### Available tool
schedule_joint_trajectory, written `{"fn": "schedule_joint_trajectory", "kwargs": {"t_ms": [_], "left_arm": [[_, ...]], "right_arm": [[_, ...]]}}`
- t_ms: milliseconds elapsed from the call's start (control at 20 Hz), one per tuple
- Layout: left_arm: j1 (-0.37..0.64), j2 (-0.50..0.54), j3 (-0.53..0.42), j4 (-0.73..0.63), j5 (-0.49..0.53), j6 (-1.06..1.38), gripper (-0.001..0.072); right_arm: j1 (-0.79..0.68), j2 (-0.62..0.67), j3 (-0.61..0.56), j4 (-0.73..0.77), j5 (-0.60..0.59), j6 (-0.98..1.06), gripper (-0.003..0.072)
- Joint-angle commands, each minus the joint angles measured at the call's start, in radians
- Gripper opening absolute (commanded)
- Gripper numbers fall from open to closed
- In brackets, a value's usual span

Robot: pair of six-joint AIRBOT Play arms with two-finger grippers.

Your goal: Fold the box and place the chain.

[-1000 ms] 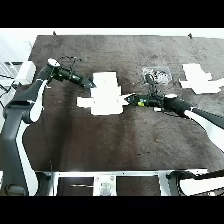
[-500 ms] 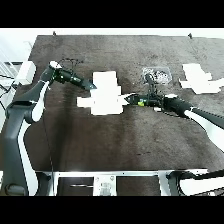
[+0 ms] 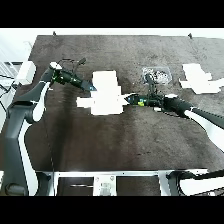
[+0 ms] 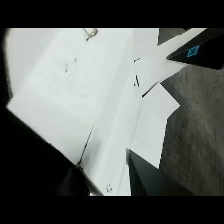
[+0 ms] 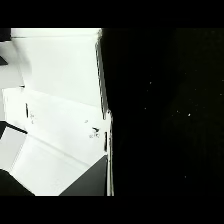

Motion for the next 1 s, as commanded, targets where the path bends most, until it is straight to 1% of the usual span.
{"fn": "schedule_joint_trajectory", "kwargs": {"t_ms": [0,150,200,250,300,350,400,550,650,700,800,950], "left_arm": [[0.000,-0.005,0.000,-0.038,-0.014,0.026,0.0181],[0.000,-0.005,0.000,-0.062,-0.010,0.035,0.0165],[0.000,-0.005,0.000,-0.062,-0.016,0.046,0.0023],[0.000,-0.005,0.000,-0.062,-0.021,0.055,0.0019],[0.000,-0.005,0.000,-0.063,-0.033,0.085,0.0018],[0.000,-0.005,0.000,-0.064,-0.048,0.139,0.0018],[0.000,-0.005,0.000,-0.065,-0.067,0.203,0.0017],[0.000,-0.001,0.000,-0.066,-0.117,0.366,0.0012],[0.000,0.016,-0.001,-0.066,-0.125,0.425,0.0012],[0.000,0.036,-0.016,-0.066,-0.113,0.464,0.0012],[0.000,0.107,-0.086,-0.066,-0.070,0.556,0.0012],[0.000,0.229,-0.245,-0.067,0.061,0.722,0.0013]], "right_arm": [[-0.001,0.000,0.000,0.000,0.000,0.000,0.0001],[-0.001,0.000,0.000,0.000,0.000,0.000,0.0002],[-0.001,0.000,0.000,0.000,0.000,0.000,0.0002],[-0.001,0.000,0.000,0.000,0.000,0.000,0.0003],[-0.001,0.000,0.000,0.000,0.000,0.000,0.0048],[-0.002,0.000,0.000,0.001,0.000,0.000,0.0220],[-0.008,0.003,0.000,0.005,0.002,0.000,0.0315],[-0.070,0.029,0.000,0.008,0.012,0.000,0.0319],[-0.135,0.063,0.000,0.007,0.032,0.000,0.0319],[-0.170,0.078,0.000,0.007,0.050,0.000,0.0319],[-0.219,0.095,0.000,0.008,0.087,0.001,0.0319],[-0.248,0.097,0.000,0.008,0.130,0.003,0.0322]]}}
